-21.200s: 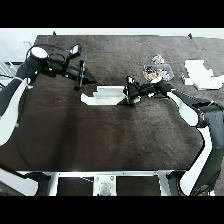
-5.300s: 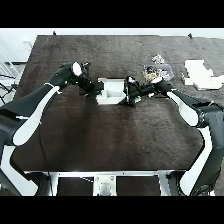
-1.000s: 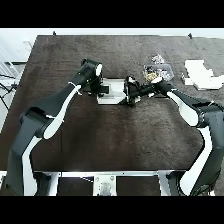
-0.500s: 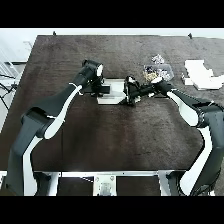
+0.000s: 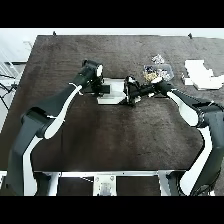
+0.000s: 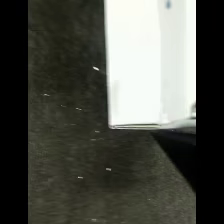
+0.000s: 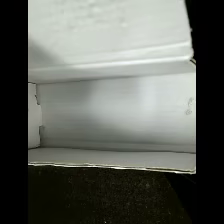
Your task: Fold the box and place the chain.
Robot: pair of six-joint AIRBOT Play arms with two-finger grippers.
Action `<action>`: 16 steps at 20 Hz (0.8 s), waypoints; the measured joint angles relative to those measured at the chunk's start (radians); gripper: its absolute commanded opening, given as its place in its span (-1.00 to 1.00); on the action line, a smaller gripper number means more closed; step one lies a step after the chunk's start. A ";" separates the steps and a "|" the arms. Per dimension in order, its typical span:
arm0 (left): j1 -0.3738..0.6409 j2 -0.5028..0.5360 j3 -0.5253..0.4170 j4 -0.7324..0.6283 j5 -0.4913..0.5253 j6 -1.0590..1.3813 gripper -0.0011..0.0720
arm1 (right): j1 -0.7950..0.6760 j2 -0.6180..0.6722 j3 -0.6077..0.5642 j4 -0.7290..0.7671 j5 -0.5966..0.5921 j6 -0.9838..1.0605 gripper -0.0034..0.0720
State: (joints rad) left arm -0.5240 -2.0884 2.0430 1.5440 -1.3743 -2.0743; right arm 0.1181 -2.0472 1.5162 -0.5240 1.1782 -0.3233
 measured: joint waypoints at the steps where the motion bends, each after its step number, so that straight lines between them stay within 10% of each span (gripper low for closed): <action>1: 0.000 0.008 0.001 0.000 -0.002 -0.001 -0.42 | 0.000 0.000 0.000 0.000 0.000 0.000 0.42; 3: 0.001 0.024 0.001 -0.003 0.000 -0.001 -0.09 | 0.000 0.000 0.000 0.000 0.000 0.000 0.42; 16: 0.002 0.233 -0.003 0.061 -0.115 0.050 -0.10 | 0.000 0.000 0.000 0.000 0.000 0.000 0.42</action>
